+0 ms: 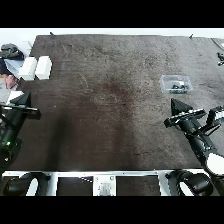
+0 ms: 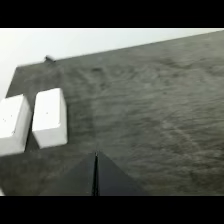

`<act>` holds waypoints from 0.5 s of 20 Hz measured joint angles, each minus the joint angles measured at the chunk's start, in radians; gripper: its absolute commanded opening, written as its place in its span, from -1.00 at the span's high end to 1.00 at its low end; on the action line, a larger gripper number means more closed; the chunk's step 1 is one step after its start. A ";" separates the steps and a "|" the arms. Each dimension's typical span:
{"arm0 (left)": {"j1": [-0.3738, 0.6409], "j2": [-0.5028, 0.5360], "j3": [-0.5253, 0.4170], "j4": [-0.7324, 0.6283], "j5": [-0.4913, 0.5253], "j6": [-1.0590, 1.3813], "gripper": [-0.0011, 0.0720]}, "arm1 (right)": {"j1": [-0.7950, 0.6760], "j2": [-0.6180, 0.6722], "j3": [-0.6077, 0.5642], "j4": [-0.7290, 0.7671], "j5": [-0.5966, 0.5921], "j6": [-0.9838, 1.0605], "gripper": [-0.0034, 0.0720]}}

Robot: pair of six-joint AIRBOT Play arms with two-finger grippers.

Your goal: Fold the box and place the chain.

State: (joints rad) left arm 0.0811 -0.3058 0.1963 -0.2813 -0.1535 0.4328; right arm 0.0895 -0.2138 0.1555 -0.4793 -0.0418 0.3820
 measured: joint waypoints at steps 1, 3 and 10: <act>0.000 0.008 -0.009 -0.007 0.021 -0.007 0.94 | 0.000 0.002 -0.001 -0.008 0.000 0.000 0.95; -0.001 0.018 -0.021 -0.012 0.042 -0.014 0.94 | 0.000 0.005 -0.004 -0.019 -0.001 0.000 0.95; -0.001 0.027 -0.033 -0.021 0.061 -0.023 0.94 | 0.000 0.007 -0.006 -0.031 -0.003 0.000 0.95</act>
State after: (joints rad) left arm 0.0799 -0.2790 0.1631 -0.3019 -0.0921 0.4103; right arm 0.0895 -0.2066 0.1497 -0.5106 -0.0452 0.3820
